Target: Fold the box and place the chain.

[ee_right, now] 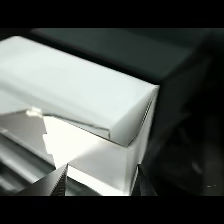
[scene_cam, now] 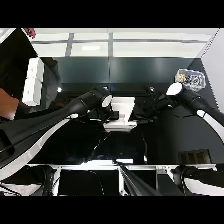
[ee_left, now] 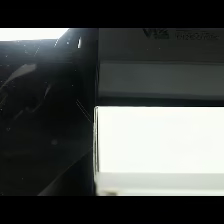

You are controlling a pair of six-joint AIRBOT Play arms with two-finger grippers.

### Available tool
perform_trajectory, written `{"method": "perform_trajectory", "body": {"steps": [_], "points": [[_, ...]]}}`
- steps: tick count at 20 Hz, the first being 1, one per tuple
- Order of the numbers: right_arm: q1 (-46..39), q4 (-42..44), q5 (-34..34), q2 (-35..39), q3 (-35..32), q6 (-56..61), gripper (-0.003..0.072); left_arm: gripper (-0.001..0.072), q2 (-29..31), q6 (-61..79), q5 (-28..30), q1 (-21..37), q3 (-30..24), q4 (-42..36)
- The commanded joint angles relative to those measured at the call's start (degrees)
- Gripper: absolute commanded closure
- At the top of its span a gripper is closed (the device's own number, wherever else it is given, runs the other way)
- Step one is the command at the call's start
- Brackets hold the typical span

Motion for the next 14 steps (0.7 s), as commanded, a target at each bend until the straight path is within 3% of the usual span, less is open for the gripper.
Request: {"method": "perform_trajectory", "body": {"steps": [1, 7, 14], "points": [[5.53, -10.99, -3.80, 0.00, 2.34, 9.62, 0.0213, 0.0684, 0.04, 0.02, -0.02, 0.00, 0.04, 0.00], [14.78, -28.94, -6.88, -0.02, 4.70, 26.40, 0.0214, 0.0684, 0.04, 0.00, 0.04, 0.02, 0.04, 0.07], [17.75, -31.36, -6.93, -0.07, 5.27, 32.22, 0.0214, 0.0684, 0.04, 0.04, 0.04, 0.00, 0.04, 0.24]]}}
